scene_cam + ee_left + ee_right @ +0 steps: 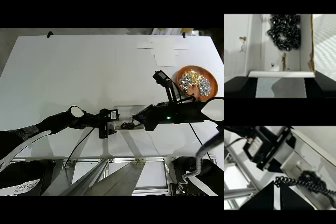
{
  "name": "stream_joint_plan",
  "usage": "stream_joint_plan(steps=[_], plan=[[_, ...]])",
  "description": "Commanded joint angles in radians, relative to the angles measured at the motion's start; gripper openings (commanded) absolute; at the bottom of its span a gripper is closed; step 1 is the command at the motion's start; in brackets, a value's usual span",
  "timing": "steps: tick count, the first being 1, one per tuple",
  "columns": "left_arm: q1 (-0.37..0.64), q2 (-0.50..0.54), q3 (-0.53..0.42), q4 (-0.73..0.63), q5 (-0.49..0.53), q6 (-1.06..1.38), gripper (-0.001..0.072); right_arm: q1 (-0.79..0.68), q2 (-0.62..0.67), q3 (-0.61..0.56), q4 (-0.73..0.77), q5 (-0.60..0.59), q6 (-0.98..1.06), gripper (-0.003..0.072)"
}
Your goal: Fold the box and place the chain.
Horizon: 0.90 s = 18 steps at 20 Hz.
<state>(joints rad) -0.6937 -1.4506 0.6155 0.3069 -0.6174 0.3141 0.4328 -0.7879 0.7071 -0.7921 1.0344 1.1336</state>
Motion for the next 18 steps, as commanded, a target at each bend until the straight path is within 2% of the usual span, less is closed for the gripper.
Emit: stream_joint_plan(steps=[1, 11, 13, 14, 17, 18], plan=[[0.0, 0.001, 0.0, 0.0, 0.0, 0.0, 0.0207, 0.108, -0.021, 0.0, 0.006, -0.105, -0.013, 0.0016], [0.0, 0.001, 0.0, 0.0, 0.0, 0.0, 0.0207, 0.135, -0.19, -0.064, -0.087, -0.151, -0.008, 0.0028], [0.0, 0.001, 0.0, 0.0, 0.0, 0.0, 0.0207, 0.135, -0.203, -0.064, -0.082, -0.131, -0.005, 0.0167], [0.0, 0.001, 0.0, 0.0, 0.0, 0.0, 0.0207, 0.135, -0.202, -0.064, -0.082, -0.125, -0.005, 0.0202], [0.0, 0.001, 0.0, 0.0, 0.0, 0.0, 0.0207, 0.101, -0.182, -0.054, -0.083, -0.09, -0.005, 0.0195], [0.0, 0.001, 0.0, 0.0, 0.0, 0.0, 0.0207, 0.073, -0.177, -0.036, -0.083, -0.044, -0.005, 0.0139]])
